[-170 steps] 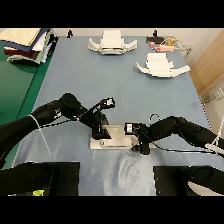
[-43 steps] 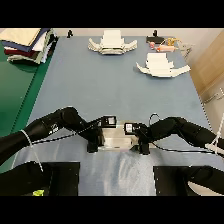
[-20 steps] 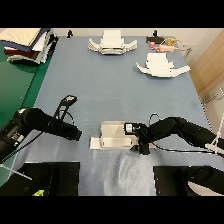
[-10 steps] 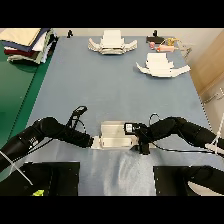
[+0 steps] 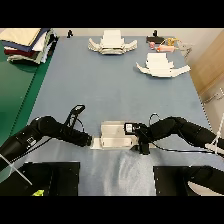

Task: Fold the box.

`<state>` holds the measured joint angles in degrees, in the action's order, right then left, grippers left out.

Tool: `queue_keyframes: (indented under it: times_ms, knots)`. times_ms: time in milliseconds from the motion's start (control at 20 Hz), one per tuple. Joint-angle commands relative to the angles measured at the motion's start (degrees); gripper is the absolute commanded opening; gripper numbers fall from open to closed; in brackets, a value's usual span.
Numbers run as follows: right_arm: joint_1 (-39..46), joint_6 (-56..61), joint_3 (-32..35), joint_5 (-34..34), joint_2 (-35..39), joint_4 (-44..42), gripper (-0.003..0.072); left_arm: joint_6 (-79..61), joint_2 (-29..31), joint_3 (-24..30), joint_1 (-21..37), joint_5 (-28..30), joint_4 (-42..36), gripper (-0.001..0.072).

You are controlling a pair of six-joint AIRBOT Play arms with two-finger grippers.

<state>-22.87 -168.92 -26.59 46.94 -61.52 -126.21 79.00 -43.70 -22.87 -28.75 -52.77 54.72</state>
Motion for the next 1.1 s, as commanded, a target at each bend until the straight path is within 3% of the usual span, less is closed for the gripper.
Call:
queue_keyframes:
  times_ms: [0, 200, 650, 1050]
  knots:
    - [0.0, 0.0, 0.0, 0.0, 0.0, 0.0, 0.0445, 3.2, 2.7, -0.5, 4.2, -2.7, 3.6, 0.0015]
    - [0.0, 0.0, 0.0, 0.0, 0.0, 0.0, 0.0445, 3.1, 0.3, 0.1, 4.9, -3.7, 2.7, 0.0014]
    - [0.0, 0.0, 0.0, 0.0, 0.0, 0.0, 0.0445, 2.9, -10.2, 0.2, -2.0, 3.3, -1.0, 0.0015]
    - [0.0, 0.0, 0.0, 0.0, 0.0, 0.0, 0.0446, 1.6, -5.6, -3.1, -1.9, -1.3, -2.2, 0.0015]
